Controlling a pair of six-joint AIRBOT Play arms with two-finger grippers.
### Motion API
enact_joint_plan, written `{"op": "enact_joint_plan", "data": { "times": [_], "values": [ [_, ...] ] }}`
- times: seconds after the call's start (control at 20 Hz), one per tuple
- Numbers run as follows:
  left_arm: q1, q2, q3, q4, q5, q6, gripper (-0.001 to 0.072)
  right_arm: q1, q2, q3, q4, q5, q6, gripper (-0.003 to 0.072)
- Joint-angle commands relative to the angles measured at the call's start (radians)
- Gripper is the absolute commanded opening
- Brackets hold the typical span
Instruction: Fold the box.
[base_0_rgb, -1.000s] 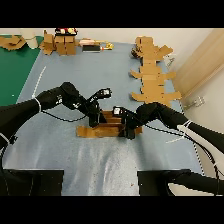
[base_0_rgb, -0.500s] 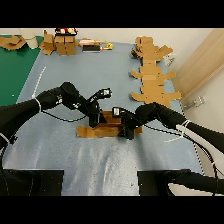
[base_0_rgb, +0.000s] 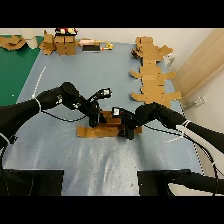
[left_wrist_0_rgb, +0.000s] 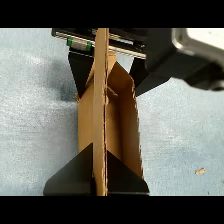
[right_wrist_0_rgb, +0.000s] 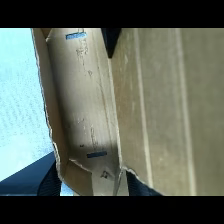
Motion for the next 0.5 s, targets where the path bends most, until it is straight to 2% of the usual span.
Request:
{"op": "enact_joint_plan", "data": {
  "times": [0.0, 0.45],
  "values": [
    [-0.001, -0.001, 0.0, 0.0, 0.001, 0.0, 0.0014, -0.001, -0.001, 0.0, -0.001, 0.003, 0.0, 0.0445],
    [-0.001, -0.001, 0.0, -0.027, 0.026, 0.0, 0.0014, -0.001, -0.001, 0.0, -0.002, 0.002, 0.0, 0.0446]
  ]
}}
